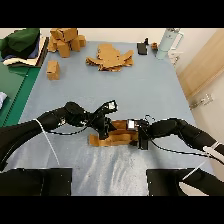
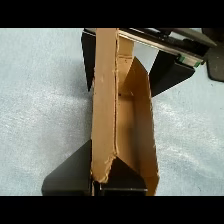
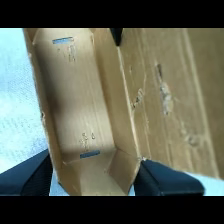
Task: Fold the box.
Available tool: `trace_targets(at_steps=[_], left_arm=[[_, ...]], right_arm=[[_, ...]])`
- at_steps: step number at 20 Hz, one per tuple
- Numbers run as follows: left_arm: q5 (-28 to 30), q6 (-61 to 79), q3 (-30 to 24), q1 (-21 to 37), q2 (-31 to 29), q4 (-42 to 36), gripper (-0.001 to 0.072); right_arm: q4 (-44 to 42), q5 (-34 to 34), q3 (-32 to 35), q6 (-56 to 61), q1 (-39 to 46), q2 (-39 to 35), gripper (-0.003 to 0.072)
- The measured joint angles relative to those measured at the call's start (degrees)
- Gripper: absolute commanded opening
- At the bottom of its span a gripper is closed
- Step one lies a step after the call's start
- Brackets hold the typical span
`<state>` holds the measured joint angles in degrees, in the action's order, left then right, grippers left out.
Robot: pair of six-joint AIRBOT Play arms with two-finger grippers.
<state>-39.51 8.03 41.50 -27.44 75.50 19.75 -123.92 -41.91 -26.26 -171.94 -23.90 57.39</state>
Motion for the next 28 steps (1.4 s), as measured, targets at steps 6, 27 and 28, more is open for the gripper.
trace_targets(at_steps=[6,27,28], left_arm=[[0.0,0.0,0.0,0.0,0.0,0.0,0.0014],[0.1,0.0,0.0,0.0,0.0,0.0,0.0014],[0.1,0.0,0.0,0.0,0.0,0.0,0.0014]], right_arm=[[0.0,0.2,0.0,0.0,-0.2,0.3,0.058],[0.5,1.5,0.0,0.0,-1.5,1.1,0.06],[0.5,1.5,0.0,0.0,-1.5,1.1,0.06]])
